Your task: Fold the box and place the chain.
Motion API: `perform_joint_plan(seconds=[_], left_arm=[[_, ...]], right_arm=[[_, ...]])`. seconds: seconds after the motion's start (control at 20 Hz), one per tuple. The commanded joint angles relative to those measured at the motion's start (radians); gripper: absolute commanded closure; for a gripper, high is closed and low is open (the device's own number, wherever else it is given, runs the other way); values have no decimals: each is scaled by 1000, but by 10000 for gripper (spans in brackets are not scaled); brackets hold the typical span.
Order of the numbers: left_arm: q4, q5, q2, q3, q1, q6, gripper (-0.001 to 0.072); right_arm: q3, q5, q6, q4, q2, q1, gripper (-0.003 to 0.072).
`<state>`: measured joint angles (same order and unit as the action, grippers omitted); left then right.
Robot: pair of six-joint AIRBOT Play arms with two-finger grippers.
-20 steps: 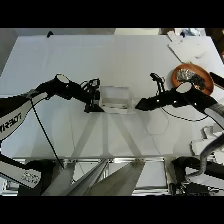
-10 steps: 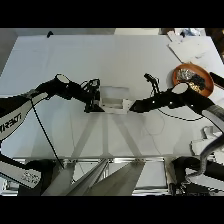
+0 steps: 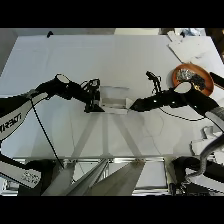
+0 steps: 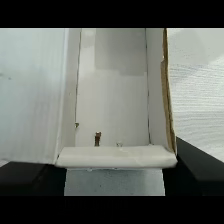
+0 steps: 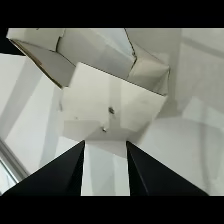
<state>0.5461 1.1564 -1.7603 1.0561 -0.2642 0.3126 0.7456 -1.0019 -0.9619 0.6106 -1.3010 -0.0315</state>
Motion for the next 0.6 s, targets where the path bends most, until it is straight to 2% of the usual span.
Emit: perform_joint_plan(seconds=[0.0,0.2,0.55], left_arm=[[0,0,0,0,0,0,313],[0,0,0,0,0,0,313],[0,0,0,0,0,0,313]], right_arm=[[0,20,-14,-36,2,-6,310],[0,95,-82,-34,2,-50,291],[5,126,-130,13,19,-90,294]])
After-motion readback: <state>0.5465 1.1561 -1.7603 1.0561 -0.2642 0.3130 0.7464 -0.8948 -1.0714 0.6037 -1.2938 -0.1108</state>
